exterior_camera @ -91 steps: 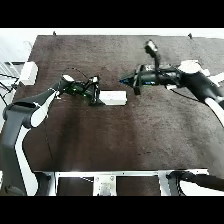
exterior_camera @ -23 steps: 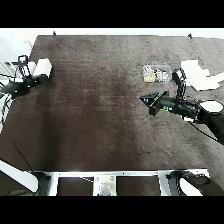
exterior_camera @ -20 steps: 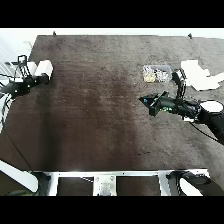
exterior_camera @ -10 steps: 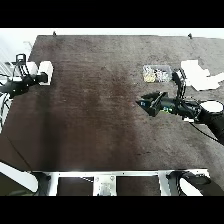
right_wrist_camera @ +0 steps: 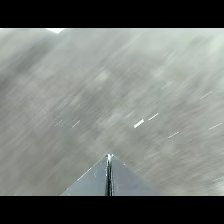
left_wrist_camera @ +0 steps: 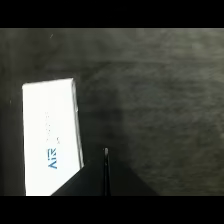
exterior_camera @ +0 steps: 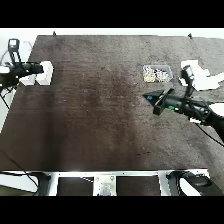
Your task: Fold the box and place the chain.
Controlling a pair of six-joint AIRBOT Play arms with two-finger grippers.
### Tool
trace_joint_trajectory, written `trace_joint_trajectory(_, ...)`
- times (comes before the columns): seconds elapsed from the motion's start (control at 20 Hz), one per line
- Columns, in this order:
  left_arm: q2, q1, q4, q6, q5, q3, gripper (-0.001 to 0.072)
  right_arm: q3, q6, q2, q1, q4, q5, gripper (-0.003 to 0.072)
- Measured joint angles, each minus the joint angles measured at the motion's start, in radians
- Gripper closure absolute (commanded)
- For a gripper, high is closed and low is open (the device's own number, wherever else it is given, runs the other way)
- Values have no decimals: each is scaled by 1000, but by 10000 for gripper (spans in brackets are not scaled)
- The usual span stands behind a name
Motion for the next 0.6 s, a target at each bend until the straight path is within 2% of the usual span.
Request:
trace_joint_trajectory(0.15,166,-1,-10,39,-14,-68,699,0,34,108,-45,-26,-77,674)
trace_joint_trajectory(0.25,302,-2,-65,114,6,-156,699,0,72,177,-82,-71,-114,675)
trace_joint_trajectory(0.45,579,-13,-237,334,64,-396,699,-21,181,286,-143,-188,-163,676)
trace_joint_trajectory(0.6,774,-76,-316,461,122,-584,699,-62,221,362,-162,-242,-192,677)
